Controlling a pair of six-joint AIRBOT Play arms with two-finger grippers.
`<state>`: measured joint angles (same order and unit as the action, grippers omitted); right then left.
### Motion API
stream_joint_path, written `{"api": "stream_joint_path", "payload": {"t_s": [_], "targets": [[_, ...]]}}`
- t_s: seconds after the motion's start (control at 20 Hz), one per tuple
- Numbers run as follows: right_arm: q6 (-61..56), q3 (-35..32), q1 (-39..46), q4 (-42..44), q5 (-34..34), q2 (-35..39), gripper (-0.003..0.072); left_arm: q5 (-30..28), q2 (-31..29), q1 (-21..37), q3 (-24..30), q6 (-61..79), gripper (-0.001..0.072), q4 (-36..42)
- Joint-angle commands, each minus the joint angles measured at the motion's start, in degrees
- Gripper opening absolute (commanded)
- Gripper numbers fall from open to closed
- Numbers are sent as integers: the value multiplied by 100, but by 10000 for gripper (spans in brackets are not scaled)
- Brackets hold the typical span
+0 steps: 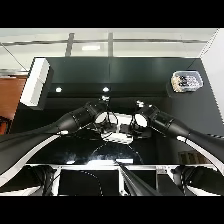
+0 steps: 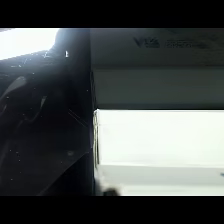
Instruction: Fold the box and place the chain.
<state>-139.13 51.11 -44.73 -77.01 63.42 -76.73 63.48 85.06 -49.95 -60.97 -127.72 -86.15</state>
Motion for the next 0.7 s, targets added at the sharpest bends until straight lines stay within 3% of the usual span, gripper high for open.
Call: {"api": "stream_joint_path", "payload": {"t_s": [0.0, 0.05, 0.3, 0.4, 0.65], "targets": [[22, 7, -4, -15, 48, -7, 51, 2, -2, 4, -2, 2, 26, -13], [20, 7, -2, -13, 48, -9, 11, 4, -2, 4, -2, 0, 26, -13], [9, 7, -2, -13, 66, -7, 16, 4, -2, 4, -2, 2, 26, -13], [4, 7, -2, -15, 42, -7, 199, 4, -2, 7, -2, 2, 26, -13], [-22, 7, -2, 4, -103, -7, 198, 4, -2, 4, -2, 0, 27, -13]]}}
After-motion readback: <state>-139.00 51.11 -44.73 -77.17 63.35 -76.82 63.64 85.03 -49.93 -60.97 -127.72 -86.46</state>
